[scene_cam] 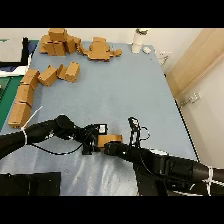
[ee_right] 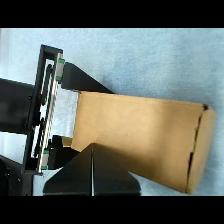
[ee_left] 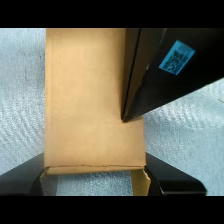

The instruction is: Fold the box.

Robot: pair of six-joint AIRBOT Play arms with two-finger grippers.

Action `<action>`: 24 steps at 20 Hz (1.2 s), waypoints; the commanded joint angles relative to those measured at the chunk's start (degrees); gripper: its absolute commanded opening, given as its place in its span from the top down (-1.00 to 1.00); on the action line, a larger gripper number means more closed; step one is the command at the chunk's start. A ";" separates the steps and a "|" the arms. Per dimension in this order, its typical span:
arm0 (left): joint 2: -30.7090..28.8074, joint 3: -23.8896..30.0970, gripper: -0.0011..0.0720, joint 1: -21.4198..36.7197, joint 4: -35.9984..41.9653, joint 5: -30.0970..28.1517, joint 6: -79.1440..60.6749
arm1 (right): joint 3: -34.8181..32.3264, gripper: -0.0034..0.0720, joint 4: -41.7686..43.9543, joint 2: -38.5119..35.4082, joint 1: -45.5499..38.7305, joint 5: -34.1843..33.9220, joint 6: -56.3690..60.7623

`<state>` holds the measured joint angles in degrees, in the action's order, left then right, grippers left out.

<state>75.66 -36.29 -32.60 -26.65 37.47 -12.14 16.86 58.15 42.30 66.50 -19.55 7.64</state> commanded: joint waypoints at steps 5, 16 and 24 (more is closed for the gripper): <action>0.00 -0.07 -0.47 0.07 0.09 0.04 0.11 | -0.17 0.89 -1.18 0.55 0.02 -1.14 0.02; 0.00 -0.07 -0.47 0.07 0.09 0.04 0.11 | -0.17 0.89 -1.53 0.90 0.02 -5.49 0.42; 0.00 -0.07 -0.47 0.07 0.09 0.04 0.11 | -0.13 0.90 -1.55 1.70 0.04 -5.07 1.38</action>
